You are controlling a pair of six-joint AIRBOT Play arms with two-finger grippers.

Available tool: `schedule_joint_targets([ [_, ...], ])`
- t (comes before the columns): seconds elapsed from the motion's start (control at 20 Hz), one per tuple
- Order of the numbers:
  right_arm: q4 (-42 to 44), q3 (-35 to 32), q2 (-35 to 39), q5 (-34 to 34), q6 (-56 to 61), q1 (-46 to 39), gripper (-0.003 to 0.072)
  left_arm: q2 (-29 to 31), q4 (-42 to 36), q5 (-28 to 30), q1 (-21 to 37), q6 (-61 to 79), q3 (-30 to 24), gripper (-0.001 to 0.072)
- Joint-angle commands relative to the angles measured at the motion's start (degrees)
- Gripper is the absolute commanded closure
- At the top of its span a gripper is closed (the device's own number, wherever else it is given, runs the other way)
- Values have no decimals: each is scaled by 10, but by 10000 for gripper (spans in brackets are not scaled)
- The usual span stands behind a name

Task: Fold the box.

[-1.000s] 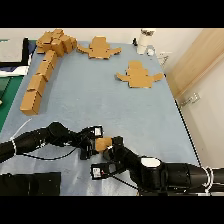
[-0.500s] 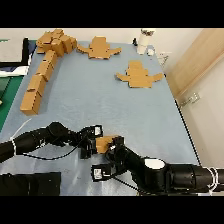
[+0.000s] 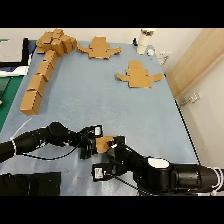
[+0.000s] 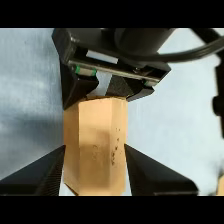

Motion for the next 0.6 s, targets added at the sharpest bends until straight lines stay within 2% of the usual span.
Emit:
schedule_joint_targets([
  [0.0, 66, 13, 35, 0, 9, 0, 94, 0, 0, 0, 0, 0, 0, 183],
  [0.15, 60, 18, 69, 2, 47, -5, 113, 0, 0, -1, 0, 0, 0, 184],
  [0.2, 47, 17, 70, 0, 51, -13, 167, 0, 0, 0, 0, 0, 0, 183],
  [0.55, 24, 17, 0, 42, 27, -47, 176, 0, 0, 0, 0, 0, 0, 184],
])
